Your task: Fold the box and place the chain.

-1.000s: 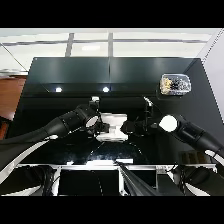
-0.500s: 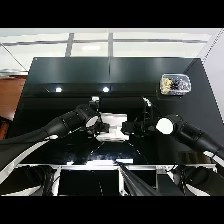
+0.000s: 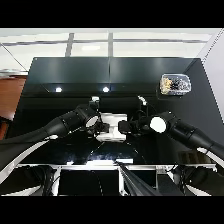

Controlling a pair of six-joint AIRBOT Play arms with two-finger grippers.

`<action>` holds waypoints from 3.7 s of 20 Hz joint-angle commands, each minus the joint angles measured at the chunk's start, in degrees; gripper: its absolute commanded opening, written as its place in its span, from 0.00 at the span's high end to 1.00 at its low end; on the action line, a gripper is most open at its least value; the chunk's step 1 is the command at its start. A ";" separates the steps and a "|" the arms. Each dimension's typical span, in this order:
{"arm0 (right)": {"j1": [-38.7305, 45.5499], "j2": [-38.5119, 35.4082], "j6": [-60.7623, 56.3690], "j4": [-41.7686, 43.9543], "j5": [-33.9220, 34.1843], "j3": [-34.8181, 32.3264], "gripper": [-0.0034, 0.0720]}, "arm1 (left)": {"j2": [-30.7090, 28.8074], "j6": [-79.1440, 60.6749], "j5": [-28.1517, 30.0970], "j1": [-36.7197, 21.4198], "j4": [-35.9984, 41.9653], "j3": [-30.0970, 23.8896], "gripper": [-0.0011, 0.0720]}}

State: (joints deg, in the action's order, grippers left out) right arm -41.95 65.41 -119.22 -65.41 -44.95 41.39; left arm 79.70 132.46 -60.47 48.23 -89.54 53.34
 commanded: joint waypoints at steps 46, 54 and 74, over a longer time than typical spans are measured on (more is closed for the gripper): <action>-8.68 13.51 -16.48 -21.86 -16.11 13.68 0.56 | 0.04 -0.04 0.02 -0.02 0.00 0.02 0.94; -8.39 16.09 -16.72 -21.64 -16.46 15.47 0.56 | 0.04 -0.04 -0.13 -0.02 0.04 0.02 0.94; -8.41 17.90 -16.83 -21.29 -16.33 15.47 0.79 | 0.04 -0.02 -0.07 -0.02 0.04 0.02 0.94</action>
State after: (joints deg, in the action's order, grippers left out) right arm -50.35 83.07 -136.07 -86.96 -61.39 56.82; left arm 79.70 132.53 -60.58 48.23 -89.47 53.34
